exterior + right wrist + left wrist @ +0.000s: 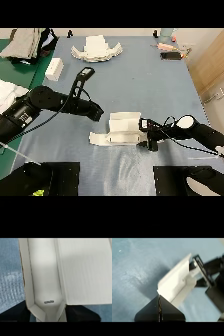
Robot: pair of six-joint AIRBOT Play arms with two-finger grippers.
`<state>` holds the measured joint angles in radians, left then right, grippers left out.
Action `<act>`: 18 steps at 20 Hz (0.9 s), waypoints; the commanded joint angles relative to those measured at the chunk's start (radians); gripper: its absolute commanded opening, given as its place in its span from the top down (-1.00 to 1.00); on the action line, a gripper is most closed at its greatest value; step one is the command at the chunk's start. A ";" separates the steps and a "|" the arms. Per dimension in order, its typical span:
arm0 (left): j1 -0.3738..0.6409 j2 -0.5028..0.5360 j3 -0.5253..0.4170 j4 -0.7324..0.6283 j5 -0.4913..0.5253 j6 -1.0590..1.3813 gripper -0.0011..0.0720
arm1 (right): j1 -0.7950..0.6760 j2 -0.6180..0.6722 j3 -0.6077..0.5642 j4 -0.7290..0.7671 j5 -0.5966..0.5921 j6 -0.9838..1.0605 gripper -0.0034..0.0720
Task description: Fold the box.
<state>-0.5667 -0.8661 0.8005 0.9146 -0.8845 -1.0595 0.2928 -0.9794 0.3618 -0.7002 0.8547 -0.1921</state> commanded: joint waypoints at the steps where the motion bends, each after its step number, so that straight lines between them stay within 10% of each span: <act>1: -0.072 0.026 -0.012 0.089 -0.067 0.332 0.94 | 0.000 0.001 0.000 0.000 0.000 0.000 -0.53; 5: 0.029 0.026 -0.112 0.051 -0.098 0.713 0.92 | 0.000 0.001 0.000 0.000 0.000 0.000 -0.53; 6: 0.059 0.029 -0.155 0.017 -0.055 0.806 0.33 | 0.000 0.001 0.000 0.000 0.000 0.000 -0.53; 7: 0.093 0.029 -0.202 -0.060 0.005 0.867 -0.85 | 0.001 0.001 0.000 0.001 0.001 0.000 -0.53; 18: 0.047 -0.099 -0.363 -0.370 0.074 1.255 -0.90 | 0.000 0.001 0.000 -0.006 0.000 0.000 -0.53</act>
<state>-0.4850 -0.9195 0.4507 0.6033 -0.8318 0.1383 0.2928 -0.9791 0.3618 -0.7040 0.8547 -0.1925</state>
